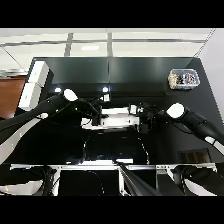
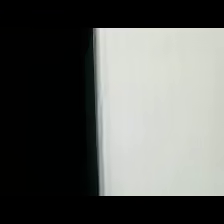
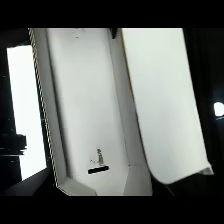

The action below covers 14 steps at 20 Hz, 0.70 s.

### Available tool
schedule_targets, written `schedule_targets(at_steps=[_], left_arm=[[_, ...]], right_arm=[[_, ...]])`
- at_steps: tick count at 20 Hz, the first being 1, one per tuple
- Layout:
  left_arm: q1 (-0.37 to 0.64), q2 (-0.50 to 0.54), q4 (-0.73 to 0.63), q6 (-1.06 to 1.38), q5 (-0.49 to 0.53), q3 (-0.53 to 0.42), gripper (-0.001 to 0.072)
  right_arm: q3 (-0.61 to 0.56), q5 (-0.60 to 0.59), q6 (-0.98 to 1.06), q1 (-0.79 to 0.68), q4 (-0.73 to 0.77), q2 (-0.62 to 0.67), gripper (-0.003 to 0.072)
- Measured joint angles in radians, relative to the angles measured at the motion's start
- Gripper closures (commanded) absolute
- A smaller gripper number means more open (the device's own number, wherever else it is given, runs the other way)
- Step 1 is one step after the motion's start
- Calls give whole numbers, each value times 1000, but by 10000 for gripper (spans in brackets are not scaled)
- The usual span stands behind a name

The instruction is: Fold the box and place the chain.

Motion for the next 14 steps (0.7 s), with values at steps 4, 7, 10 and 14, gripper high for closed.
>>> schedule_targets(at_steps=[4,7,10,14], left_arm=[[0,0,0,0,0,0,686],[0,0,0,0,0,0,687],[0,0,0,2,-2,0,686],[0,0,1,5,-4,0,687]], right_arm=[[3,-24,-61,-31,37,0,-11],[4,-26,-118,-41,93,-17,-11],[4,27,-187,-44,172,-52,-11],[2,78,-241,-45,211,-110,-11]])
